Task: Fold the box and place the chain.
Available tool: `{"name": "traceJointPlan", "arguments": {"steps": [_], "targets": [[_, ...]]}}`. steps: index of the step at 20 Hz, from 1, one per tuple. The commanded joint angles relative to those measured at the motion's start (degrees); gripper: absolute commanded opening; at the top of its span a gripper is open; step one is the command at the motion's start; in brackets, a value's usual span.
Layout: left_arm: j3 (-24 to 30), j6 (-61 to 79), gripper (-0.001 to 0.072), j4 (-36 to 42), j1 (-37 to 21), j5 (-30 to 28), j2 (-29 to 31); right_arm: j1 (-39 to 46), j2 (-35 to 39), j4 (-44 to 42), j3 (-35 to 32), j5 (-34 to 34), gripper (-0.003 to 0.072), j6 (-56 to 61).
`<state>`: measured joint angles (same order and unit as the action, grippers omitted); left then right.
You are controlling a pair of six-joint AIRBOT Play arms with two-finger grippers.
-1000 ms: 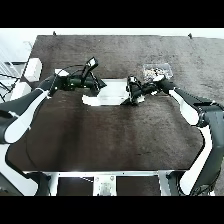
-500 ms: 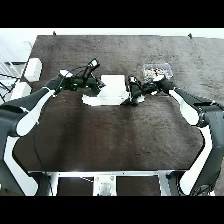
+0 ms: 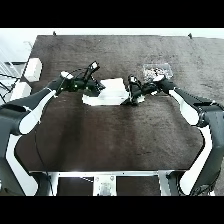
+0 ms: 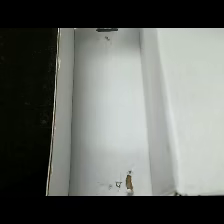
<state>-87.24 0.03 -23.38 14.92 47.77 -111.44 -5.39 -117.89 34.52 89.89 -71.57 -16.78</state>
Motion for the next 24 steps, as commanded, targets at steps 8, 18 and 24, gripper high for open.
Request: {"name": "traceJointPlan", "arguments": {"steps": [8, 18, 24], "targets": [[-4.3, -3.8, 0.0149, -24.7, 0.0, 9.0, 9.3, 0.0, 0.0, 0.0, 0.0, 0.0, 0.0498, 0.0], [-1.7, -11.5, 0.0631, -32.0, 0.0, 16.3, 9.6, 0.0, 0.0, 0.0, 0.0, 0.0, 0.0497, 0.0], [-1.6, -7.1, 0.0631, -32.0, 2.6, 13.2, 5.7, 0.0, 0.0, 0.0, 0.0, 0.0, 0.0498, 0.0]]}}
